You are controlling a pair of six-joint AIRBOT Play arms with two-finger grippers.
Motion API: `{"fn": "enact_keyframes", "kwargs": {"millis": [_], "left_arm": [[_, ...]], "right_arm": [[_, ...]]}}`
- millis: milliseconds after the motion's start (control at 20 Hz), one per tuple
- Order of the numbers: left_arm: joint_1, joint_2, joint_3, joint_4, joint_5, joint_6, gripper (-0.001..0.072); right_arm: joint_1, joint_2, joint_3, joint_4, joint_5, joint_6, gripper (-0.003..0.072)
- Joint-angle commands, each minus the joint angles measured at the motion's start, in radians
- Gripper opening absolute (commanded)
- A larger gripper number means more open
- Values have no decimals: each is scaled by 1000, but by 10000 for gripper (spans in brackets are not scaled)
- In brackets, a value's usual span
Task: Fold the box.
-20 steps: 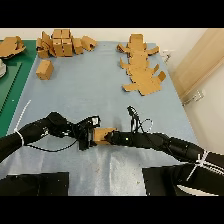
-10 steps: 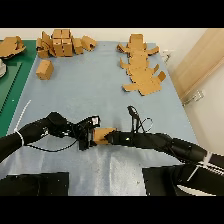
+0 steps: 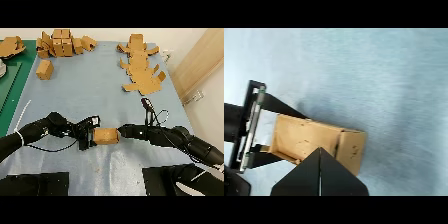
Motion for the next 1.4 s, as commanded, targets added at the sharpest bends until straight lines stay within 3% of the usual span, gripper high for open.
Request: {"fn": "enact_keyframes", "kwargs": {"millis": [0, 650, 750, 850, 950, 1050, 1250, 1350], "left_arm": [[0, 1, 1, 0, 0, 0, 478], [0, 1, 6, -158, 65, 0, 477], [3, 12, 17, -156, 117, -57, 477], [3, 53, 24, -145, 236, -179, 477], [20, 116, 23, -90, 375, -292, 477], [78, 172, 23, 24, 439, -420, 478], [300, 212, 23, 327, 373, -726, 477], [441, 209, 24, 419, 378, -830, 478]], "right_arm": [[-39, 8, 6, -67, -51, 49, 3], [-39, 8, 27, 21, -49, 127, 3], [-39, 8, 27, 21, -48, 130, 3], [-39, 8, 27, 21, -48, 151, 2], [-39, 9, 27, 21, -29, 156, 2], [-39, 15, 32, 20, 29, 172, 3], [-39, 54, 60, 20, 222, 171, 3], [-39, 60, 82, -2, 224, 171, 3]]}}
